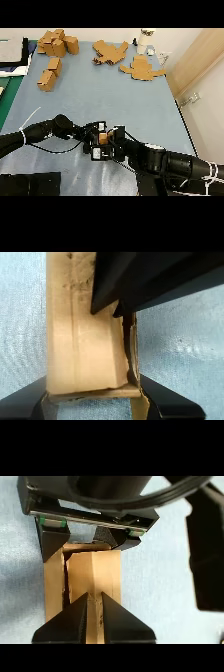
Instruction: Fold the box.
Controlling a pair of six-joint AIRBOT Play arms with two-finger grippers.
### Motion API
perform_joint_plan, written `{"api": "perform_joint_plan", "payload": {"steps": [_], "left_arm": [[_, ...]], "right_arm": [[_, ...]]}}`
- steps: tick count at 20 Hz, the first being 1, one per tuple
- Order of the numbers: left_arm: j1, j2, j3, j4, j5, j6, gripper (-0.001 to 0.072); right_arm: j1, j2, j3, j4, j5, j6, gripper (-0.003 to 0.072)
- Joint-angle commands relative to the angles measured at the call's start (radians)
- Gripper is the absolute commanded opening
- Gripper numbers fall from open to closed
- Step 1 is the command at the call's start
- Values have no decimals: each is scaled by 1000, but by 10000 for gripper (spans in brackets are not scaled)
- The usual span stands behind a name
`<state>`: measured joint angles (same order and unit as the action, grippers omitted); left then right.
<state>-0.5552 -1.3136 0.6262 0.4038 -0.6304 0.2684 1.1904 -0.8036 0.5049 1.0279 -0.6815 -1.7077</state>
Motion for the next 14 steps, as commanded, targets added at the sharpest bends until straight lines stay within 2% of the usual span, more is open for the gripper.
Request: {"api": "perform_joint_plan", "payload": {"steps": [1, 14], "left_arm": [[0, 0, 0, 1, 0, 0, 512], [0, 0, 0, 1, 0, 0, 512]], "right_arm": [[1, 0, 1, 28, 0, 6, 138], [2, -5, -5, 163, 0, 6, 139]]}}
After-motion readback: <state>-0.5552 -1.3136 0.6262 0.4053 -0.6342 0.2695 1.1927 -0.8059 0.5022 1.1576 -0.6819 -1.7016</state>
